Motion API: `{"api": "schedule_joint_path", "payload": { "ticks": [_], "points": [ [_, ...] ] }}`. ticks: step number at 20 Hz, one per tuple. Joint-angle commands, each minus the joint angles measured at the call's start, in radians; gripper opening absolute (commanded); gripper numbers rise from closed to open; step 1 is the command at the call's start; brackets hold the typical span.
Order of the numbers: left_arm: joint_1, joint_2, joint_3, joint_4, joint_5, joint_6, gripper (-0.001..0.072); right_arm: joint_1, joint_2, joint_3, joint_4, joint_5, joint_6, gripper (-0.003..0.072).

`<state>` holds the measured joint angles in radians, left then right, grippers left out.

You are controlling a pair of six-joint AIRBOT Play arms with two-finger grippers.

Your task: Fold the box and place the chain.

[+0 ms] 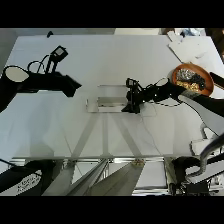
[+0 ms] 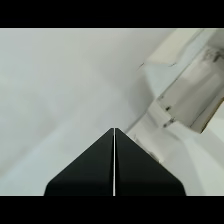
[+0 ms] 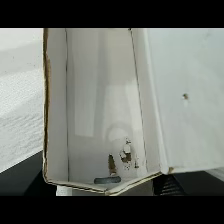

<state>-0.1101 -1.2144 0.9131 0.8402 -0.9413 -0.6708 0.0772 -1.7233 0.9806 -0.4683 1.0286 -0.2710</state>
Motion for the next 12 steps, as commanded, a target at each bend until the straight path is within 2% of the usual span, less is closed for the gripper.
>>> {"api": "schedule_joint_path", "payload": {
  "ticks": [1, 3, 6, 12],
  "points": [
    [0.03, -0.096, 0.0, 0.151, -0.092, -0.36, 0.0008, 0.0, 0.001, 0.0, 0.0, 0.0, 0.0, 0.0535],
    [-0.013, -0.181, 0.0, 0.17, -0.126, -0.409, 0.0007, 0.0, 0.001, 0.0, 0.0, 0.0, 0.0, 0.0535],
    [-0.084, -0.28, 0.0, 0.17, -0.1, -0.417, 0.0005, 0.0, 0.001, 0.0, 0.0, 0.0, 0.0, 0.0535],
    [-0.137, -0.342, 0.0, 0.137, -0.075, -0.463, 0.0007, 0.0, 0.001, 0.0, 0.0, 0.0, 0.0, 0.0535]
  ]
}}
